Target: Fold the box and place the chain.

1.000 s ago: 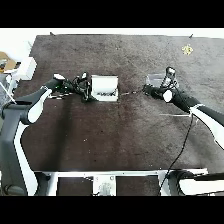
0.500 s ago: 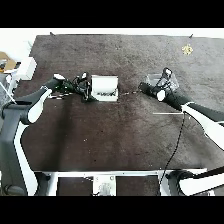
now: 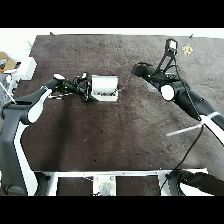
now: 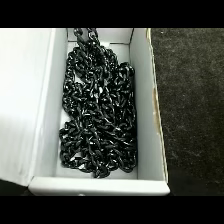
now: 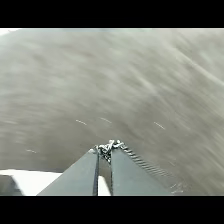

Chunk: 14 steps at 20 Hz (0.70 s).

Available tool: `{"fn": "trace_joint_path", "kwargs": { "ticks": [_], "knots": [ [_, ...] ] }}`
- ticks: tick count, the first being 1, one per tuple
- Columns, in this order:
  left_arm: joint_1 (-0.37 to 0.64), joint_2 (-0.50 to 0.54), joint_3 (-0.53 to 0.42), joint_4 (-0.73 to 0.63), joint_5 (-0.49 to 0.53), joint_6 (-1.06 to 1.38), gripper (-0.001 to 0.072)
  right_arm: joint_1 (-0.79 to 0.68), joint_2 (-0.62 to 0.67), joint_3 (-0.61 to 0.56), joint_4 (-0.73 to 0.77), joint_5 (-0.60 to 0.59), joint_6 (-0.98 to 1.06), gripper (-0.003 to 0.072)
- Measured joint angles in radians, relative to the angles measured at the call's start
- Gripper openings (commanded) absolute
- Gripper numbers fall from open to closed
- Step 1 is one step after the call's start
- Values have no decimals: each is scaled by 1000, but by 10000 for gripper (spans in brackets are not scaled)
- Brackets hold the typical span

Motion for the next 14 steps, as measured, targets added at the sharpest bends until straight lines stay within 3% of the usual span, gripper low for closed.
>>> {"fn": "trace_joint_path", "kwargs": {
  "ticks": [6, 14],
  "knots": [
    [0, 0, 0, 0, 0, 0, 272, 147, 39, 1, -27, -117, 1, -1],
    [0, 0, 0, 0, 0, 0, 272, 247, -155, 1, 0, -184, 11, 1]
  ]
}}
